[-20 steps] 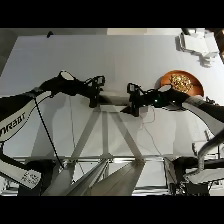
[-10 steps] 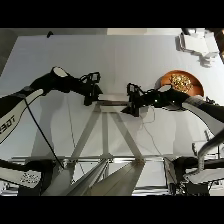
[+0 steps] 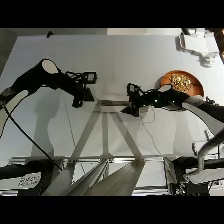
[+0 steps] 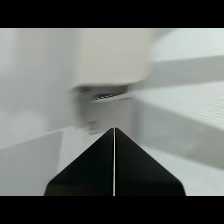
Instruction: Fold the box and place the chain.
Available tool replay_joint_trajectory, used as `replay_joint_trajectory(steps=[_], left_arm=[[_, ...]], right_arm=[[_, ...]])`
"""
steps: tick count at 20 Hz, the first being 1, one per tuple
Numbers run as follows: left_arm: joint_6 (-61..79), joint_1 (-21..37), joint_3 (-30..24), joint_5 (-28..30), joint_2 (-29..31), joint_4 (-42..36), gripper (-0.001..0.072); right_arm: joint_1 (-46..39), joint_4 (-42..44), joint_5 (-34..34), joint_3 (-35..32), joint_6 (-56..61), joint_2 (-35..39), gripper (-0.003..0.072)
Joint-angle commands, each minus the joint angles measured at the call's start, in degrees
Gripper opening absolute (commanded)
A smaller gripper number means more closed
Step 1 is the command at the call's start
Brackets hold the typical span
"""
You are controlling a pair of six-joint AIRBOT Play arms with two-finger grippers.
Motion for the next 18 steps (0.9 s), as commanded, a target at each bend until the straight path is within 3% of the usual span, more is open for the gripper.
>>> replay_joint_trajectory(steps=[1,6,10,12,15,18], left_arm=[[-3.08,-3.45,0.02,-3.41,0.52,-1.7,0.0009],[-6.34,-4.24,0.02,15.91,0.46,-15.43,0.001],[-12.55,-4.07,0.02,29.86,-1.07,-16.17,0.0012],[-12.55,-4.09,0.04,32.26,-4.09,-16.17,0.001],[-12.57,-4.28,0.02,30.36,-8.57,-16.15,0.0012],[-12.52,-4.2,0.04,29.31,-8.98,-14.78,0.0012]], right_arm=[[0.07,0.0,0.0,0.04,0.0,0.0,0.0335],[0.07,0.0,0.0,0.04,0.0,0.0,0.0335],[0.07,0.0,0.0,0.04,0.0,0.0,0.0335],[0.07,0.0,0.0,0.04,0.0,0.0,0.0335],[0.07,0.0,0.0,0.04,0.0,0.0,0.0335],[0.07,0.0,0.0,0.04,0.0,0.0,0.0335]])
